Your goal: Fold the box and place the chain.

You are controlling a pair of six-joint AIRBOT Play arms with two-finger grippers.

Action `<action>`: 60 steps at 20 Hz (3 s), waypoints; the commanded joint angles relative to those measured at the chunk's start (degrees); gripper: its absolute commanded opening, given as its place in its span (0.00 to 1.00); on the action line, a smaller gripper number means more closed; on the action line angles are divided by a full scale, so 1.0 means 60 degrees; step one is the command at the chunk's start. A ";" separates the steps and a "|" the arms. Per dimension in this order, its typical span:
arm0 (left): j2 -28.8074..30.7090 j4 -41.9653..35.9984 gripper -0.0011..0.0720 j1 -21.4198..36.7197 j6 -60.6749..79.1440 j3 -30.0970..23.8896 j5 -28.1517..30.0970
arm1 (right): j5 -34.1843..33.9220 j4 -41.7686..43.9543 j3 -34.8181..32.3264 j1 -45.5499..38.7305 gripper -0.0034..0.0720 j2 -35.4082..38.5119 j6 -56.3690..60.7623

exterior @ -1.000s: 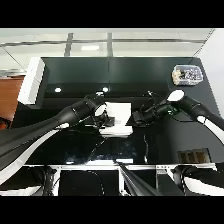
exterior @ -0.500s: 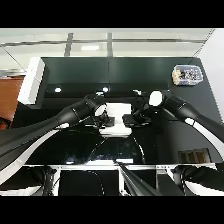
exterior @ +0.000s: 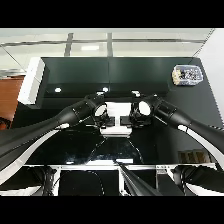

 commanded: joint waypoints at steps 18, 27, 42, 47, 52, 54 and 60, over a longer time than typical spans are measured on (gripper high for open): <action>0.0004 0.0015 0.05 0.0000 0.0022 0.0000 -0.0055 | 0.0539 -0.1231 0.0248 0.0579 0.06 -0.0594 0.2055; 0.0004 0.0015 0.05 0.0000 0.0018 0.0000 -0.0055 | 0.0641 -0.1177 0.0248 0.0579 0.31 -0.0605 0.2036; 0.0004 0.0015 0.05 0.0000 0.0022 0.0000 -0.0058 | 0.0594 -0.0736 0.0474 0.0579 0.41 -0.0601 0.1177; 0.0004 0.0015 0.05 0.0000 0.0022 0.0000 -0.0058 | 0.0535 -0.0368 0.0474 0.0579 0.41 -0.0597 0.0761; 0.0004 0.0015 0.05 0.0000 0.0022 0.0000 -0.0055 | 0.0259 -0.0321 0.0474 0.0579 0.41 -0.0678 0.0769; 0.0004 0.0015 0.05 0.0000 0.0022 0.0000 -0.0058 | 0.0448 -0.0459 0.0474 0.0579 0.41 -0.0790 0.0769; 0.0004 0.0015 0.05 0.0000 0.0022 0.0000 -0.0058 | 0.0412 -0.0477 0.0474 0.0608 0.06 -0.0896 0.0805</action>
